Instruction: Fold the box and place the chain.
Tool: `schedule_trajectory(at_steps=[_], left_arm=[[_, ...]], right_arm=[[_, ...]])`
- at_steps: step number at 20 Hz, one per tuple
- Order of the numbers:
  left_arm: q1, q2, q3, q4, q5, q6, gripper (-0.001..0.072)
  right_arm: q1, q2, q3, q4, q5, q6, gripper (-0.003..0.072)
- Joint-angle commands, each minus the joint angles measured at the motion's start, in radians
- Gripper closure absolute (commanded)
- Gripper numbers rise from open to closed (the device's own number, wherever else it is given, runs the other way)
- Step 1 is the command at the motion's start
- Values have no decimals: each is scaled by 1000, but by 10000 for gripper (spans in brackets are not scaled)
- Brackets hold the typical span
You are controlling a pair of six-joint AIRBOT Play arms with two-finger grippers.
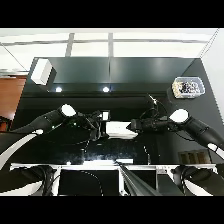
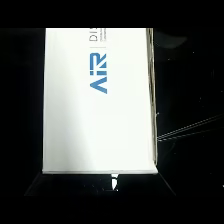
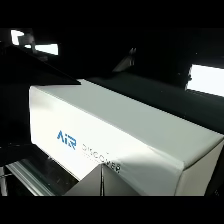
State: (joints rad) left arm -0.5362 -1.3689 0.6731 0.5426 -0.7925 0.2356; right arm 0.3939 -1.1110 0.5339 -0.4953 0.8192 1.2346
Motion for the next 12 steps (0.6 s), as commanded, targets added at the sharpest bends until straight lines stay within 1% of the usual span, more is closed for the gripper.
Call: schedule_trajectory(at_steps=[1,5,8,9,10,12], left_arm=[[0,-1,0,0,0,0,288],[0,-1,0,0,-1,0,288],[3,0,0,1,0,0,275],[4,2,0,9,0,0,145],[4,5,0,30,0,-6,-11],[4,30,0,107,-1,-63,-7]], right_arm=[[1,-16,-1,-34,-8,-6,674],[-1,0,4,-12,34,-43,674],[-47,69,34,-10,170,-57,673],[-81,104,51,-15,223,-58,673],[-122,136,66,-16,267,-58,674],[-226,201,92,-42,338,-58,674]])
